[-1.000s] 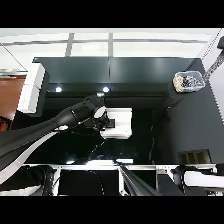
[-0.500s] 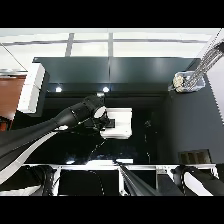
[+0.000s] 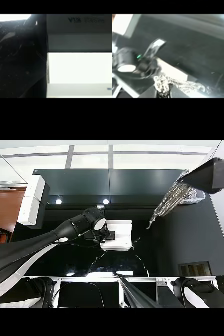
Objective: Fold the box and place the chain.
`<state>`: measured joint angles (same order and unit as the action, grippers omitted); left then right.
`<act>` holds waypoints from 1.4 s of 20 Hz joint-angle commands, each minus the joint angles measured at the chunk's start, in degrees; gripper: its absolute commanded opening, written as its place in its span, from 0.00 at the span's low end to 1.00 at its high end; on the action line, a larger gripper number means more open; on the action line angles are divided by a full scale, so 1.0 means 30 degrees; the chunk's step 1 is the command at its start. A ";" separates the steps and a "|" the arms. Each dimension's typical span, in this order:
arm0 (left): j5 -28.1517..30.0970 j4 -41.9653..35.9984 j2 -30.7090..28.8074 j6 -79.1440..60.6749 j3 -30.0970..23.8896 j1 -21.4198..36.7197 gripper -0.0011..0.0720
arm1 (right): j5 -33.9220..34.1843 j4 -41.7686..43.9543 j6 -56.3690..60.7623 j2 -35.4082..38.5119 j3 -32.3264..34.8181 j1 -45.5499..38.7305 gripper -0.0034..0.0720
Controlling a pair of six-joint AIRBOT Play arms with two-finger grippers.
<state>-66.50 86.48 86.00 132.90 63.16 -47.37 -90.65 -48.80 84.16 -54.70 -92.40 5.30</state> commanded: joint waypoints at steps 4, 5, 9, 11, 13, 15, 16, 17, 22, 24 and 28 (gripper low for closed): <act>-0.0007 0.0007 0.0000 -0.0007 0.0015 0.0007 0.05 | 0.0743 0.1428 0.0000 -0.0073 0.0015 0.3031 0.06; -0.0007 0.0015 0.0000 -0.0007 0.0015 0.0015 0.05 | 0.0998 0.1486 0.0000 -0.0175 0.0015 0.3344 0.06; 0.0000 0.0015 0.0000 0.0000 0.0015 0.0007 0.05 | 0.1661 0.1464 0.0007 -0.1144 0.0015 0.4809 0.06; 0.0000 0.0015 0.0000 -0.0007 0.0015 0.0015 0.05 | 0.1778 0.1341 0.0036 -0.1763 0.0015 0.5319 0.06; 0.0000 0.0015 0.0000 -0.0007 0.0015 0.0015 0.05 | 0.1530 0.0364 0.0168 -0.2200 0.0022 0.5450 0.06; -0.0029 0.0015 0.0000 -0.0007 0.0015 0.0015 0.05 | 0.1559 0.0007 0.0313 -0.2331 0.0393 0.5464 0.07; -0.0022 0.0015 0.0000 -0.0007 0.0015 0.0015 0.05 | 0.1661 0.0007 0.0306 -0.2331 0.1049 0.5661 0.06; -0.0022 0.0015 0.0000 -0.0007 0.0015 0.0015 0.05 | 0.1763 -0.0714 0.0437 -0.2339 0.1938 0.5901 0.06; -0.0022 0.0022 0.0000 -0.0007 0.0015 0.0015 0.05 | 0.5085 -0.1428 0.0860 -0.2390 0.7380 0.6681 0.07; -0.0022 0.0022 0.0000 -0.0007 0.0015 0.0015 0.05 | 0.6550 -0.1166 0.0729 -0.2725 0.8539 0.7067 0.07; -0.0022 0.0022 0.0000 -0.0007 0.0015 0.0015 0.05 | 0.7308 -0.0918 0.0590 -0.3366 0.8735 0.7424 0.07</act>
